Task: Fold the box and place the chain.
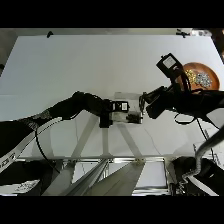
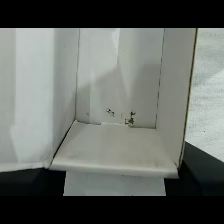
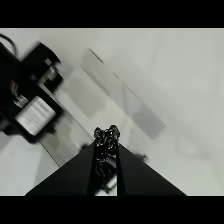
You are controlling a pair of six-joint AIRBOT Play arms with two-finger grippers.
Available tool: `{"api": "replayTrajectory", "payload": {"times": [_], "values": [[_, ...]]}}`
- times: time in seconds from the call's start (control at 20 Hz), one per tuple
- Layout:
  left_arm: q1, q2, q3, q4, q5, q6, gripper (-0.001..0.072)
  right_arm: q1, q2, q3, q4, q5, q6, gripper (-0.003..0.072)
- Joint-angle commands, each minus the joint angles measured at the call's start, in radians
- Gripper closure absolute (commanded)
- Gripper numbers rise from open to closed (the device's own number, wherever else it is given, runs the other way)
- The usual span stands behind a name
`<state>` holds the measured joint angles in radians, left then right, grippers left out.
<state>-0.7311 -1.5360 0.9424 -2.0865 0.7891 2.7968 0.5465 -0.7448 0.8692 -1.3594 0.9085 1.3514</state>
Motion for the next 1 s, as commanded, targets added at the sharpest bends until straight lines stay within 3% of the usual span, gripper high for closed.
{"api": "replayTrajectory", "payload": {"times": [0.0, 0.75, 0.95], "values": [[0.0, 0.0, 0.001, 0.0, 0.0, 0.0, 0.0357, 0.055, 0.02, 0.064, 0.034, -0.023, 0.014, 0.0675], [0.0, -0.001, 0.001, 0.0, 0.0, 0.0, 0.0357, 0.055, 0.026, 0.114, 0.103, -0.036, 0.014, 0.0675], [0.0, -0.001, 0.001, 0.0, 0.0, 0.0, 0.0357, 0.055, 0.004, 0.114, 0.019, 0.101, 0.077, 0.0675]]}}
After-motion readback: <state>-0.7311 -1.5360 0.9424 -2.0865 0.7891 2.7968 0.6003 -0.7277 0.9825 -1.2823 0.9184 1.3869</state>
